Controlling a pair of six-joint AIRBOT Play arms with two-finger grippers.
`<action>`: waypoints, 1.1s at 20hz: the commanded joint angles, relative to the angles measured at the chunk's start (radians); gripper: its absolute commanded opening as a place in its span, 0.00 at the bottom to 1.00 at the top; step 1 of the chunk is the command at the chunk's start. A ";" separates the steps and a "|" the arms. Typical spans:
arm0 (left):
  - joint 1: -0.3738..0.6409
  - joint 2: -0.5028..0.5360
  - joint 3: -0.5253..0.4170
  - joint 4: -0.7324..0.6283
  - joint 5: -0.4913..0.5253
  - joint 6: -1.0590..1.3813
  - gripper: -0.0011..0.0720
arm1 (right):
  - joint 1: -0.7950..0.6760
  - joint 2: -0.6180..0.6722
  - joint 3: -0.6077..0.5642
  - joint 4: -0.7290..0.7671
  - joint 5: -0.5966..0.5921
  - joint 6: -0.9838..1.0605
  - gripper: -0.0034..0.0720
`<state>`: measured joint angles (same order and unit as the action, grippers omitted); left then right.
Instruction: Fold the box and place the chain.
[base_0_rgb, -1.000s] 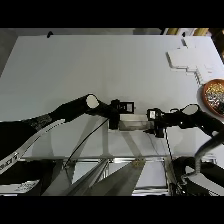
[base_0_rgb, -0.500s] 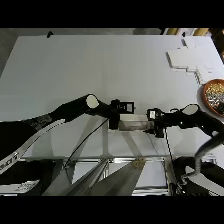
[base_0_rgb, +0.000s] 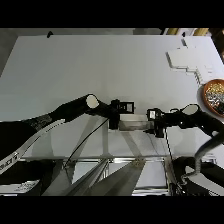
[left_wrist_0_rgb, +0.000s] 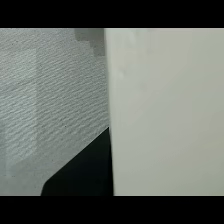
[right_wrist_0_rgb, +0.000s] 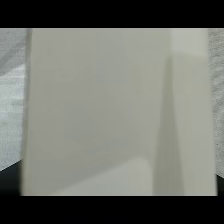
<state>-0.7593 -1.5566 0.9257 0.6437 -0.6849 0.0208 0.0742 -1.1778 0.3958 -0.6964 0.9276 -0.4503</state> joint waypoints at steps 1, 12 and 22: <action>-0.003 0.000 0.000 -0.008 0.013 0.000 0.03 | 0.000 0.000 0.000 0.000 0.000 0.000 0.57; 0.000 0.012 0.000 0.023 -0.011 0.000 0.44 | 0.000 0.000 0.000 0.000 0.000 0.000 0.57; 0.103 0.206 0.000 0.262 -0.120 -0.192 0.96 | 0.000 0.000 0.000 -0.002 0.000 0.000 0.57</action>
<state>-0.6937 -1.4048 0.9249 0.8276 -0.7792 -0.1104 0.0750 -1.1786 0.3946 -0.6952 0.9241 -0.4465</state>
